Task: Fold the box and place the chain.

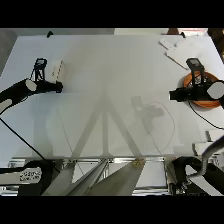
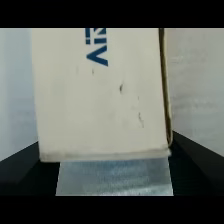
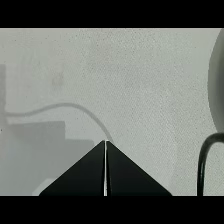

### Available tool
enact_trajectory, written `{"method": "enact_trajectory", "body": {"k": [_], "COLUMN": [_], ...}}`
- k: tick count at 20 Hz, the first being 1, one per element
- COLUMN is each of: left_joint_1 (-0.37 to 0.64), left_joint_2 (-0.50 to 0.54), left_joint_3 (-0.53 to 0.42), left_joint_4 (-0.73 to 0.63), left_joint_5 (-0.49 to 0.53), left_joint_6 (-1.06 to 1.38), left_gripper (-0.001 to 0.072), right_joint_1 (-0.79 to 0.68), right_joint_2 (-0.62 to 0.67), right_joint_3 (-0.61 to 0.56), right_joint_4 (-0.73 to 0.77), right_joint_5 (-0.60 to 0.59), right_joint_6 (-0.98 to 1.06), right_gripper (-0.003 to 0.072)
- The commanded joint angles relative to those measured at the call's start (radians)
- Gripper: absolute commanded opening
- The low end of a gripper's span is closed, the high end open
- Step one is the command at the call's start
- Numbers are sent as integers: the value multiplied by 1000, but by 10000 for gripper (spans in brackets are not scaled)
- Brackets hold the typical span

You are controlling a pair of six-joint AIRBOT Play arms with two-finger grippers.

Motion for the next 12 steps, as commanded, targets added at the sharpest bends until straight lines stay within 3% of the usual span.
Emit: {"method": "enact_trajectory", "body": {"k": [1, 12], "left_joint_1": [0, 0], "left_joint_2": [62, 454], "left_joint_3": [2, 2], "left_joint_4": [-4, 68], "left_joint_5": [-49, -116], "left_joint_6": [-3, 10], "left_gripper": [710, 707], "right_joint_1": [0, 0], "right_joint_2": [0, 0], "right_joint_3": [0, 0], "right_joint_4": [0, 0], "right_joint_5": [0, 0], "right_joint_6": [0, 0], "right_gripper": [11, 11]}}
